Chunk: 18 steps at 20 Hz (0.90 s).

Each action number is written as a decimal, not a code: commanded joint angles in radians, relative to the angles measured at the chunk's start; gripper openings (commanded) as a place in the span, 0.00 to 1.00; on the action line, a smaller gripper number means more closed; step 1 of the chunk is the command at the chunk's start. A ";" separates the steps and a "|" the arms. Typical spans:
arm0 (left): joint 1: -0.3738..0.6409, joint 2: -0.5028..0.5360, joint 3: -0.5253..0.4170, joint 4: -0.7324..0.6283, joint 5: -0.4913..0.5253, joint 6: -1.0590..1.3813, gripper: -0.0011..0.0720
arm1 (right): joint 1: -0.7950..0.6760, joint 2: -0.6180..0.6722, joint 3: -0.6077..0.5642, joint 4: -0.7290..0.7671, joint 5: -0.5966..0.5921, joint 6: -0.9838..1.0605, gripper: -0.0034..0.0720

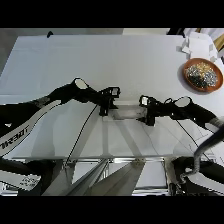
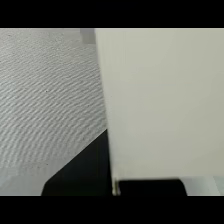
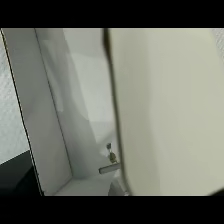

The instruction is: Fold the box and place the chain.

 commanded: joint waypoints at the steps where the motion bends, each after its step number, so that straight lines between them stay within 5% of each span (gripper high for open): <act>1: 0.000 0.000 0.000 0.000 -0.001 0.000 0.03 | 0.006 -0.018 0.001 0.014 0.022 -0.015 0.79; 5: 0.000 0.000 0.000 0.000 -0.001 0.000 0.03 | 0.005 -0.018 0.000 0.011 0.047 -0.015 0.71; 7: 0.000 0.000 0.000 0.000 -0.001 0.000 0.03 | 0.005 -0.020 0.000 0.011 0.047 -0.015 0.53; 18: 0.000 0.000 0.000 0.000 -0.001 0.000 0.03 | 0.005 -0.052 0.000 0.010 0.039 -0.015 0.52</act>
